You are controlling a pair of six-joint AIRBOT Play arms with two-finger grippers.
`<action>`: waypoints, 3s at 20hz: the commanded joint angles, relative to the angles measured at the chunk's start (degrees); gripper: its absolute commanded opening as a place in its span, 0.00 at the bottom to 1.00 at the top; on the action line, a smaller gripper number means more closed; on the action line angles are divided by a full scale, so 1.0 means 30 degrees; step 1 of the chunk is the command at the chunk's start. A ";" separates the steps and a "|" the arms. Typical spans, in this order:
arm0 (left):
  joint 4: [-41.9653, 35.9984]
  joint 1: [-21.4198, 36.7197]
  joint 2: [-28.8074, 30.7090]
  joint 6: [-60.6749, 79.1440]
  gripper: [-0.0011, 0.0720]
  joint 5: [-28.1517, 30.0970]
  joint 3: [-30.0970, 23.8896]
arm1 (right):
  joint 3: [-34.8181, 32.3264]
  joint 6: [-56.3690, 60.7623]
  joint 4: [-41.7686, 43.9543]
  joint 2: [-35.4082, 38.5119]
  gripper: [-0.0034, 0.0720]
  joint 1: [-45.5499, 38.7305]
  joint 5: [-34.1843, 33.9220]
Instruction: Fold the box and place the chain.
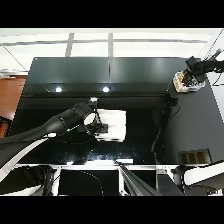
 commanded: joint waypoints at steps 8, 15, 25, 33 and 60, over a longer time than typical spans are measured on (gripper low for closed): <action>0.0000 0.0022 -0.0007 0.0000 0.06 0.0036 0.0000 | 0.4197 -0.3781 0.0459 0.6018 0.11 -0.0219 0.2324; -0.0007 0.0022 -0.0007 0.0000 0.06 -0.0022 0.0000 | 0.5763 -0.8794 0.2324 1.0229 0.11 0.0058 0.6863; 0.0007 0.0029 -0.0007 0.0007 0.06 0.0036 -0.0007 | -0.3410 -0.9814 0.4335 1.6932 0.10 0.7344 1.1431; 0.0015 0.0029 -0.0007 0.0007 0.06 0.0036 -0.0007 | -1.2407 -0.9726 0.7497 1.6174 0.10 1.4608 0.3730; 0.0160 0.0029 -0.0007 0.0000 0.06 0.0036 0.0000 | -1.5016 0.0736 -0.5989 0.9712 0.97 0.4597 -0.8451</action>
